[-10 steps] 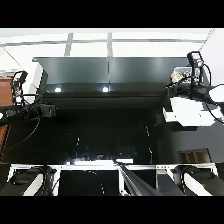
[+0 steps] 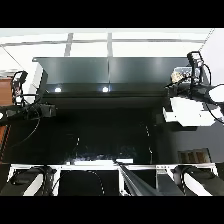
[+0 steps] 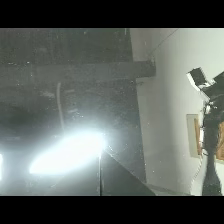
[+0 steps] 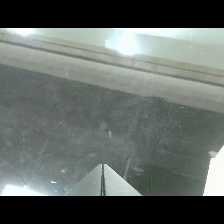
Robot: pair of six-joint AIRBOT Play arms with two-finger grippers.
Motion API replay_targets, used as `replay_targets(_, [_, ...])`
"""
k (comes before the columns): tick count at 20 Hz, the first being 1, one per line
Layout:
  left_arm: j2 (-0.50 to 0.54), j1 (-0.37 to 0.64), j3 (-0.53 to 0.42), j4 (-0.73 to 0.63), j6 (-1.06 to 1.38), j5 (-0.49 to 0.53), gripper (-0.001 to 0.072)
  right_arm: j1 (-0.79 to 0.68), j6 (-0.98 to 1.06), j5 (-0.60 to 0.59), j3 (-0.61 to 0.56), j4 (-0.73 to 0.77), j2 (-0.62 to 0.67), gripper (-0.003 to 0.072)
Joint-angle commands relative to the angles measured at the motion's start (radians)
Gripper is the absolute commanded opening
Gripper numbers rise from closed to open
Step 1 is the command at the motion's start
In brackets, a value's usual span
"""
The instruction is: Fold the box and place the chain.
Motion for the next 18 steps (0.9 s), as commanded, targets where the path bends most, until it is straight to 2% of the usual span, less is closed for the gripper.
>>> replay_targets(1, [0.0,0.0,0.0,0.0,0.0,0.014,0.003,0.001,0.0,0.0,-0.001,0.0,-0.001,0.0017])
replay_targets(5, [-0.011,-0.002,-0.002,-0.108,0.009,0.267,0.003,0.001,0.002,-0.008,-0.001,0.076,-0.001,0.0018])
replay_targets(8, [-0.093,-0.004,-0.006,-0.199,0.013,0.454,0.0032,0.001,-0.001,-0.185,-0.001,0.209,-0.003,0.0018])
replay_targets(10, [-0.146,-0.003,-0.005,-0.221,0.117,0.494,0.0032,0.0,-0.113,-0.267,-0.001,0.198,-0.025,0.002])
replay_targets(11, [-0.172,0.0,-0.005,-0.221,0.195,0.499,0.0033,0.001,-0.116,-0.307,-0.001,0.183,-0.047,0.0125])
replay_targets(12, [-0.195,0.0,-0.005,-0.217,0.264,0.501,0.0191,0.0,-0.116,-0.333,0.0,0.183,-0.072,0.0531])
replay_targets(13, [-0.219,-0.001,-0.005,-0.2,0.316,0.497,0.072,-0.002,-0.115,-0.34,0.003,0.175,-0.095,0.0701])
replay_targets(15, [-0.258,0.007,0.014,-0.107,0.319,0.407,0.0714,-0.037,-0.047,-0.327,0.022,0.157,-0.137,0.07])
replay_targets(17, [-0.272,0.009,0.04,0.057,0.241,0.303,0.0713,-0.16,0.189,-0.265,0.098,-0.043,-0.178,0.0699])
replay_targets(18, [-0.271,0.011,0.052,0.146,0.177,0.256,0.0713,-0.248,0.293,-0.177,0.167,-0.204,-0.21,0.0698])
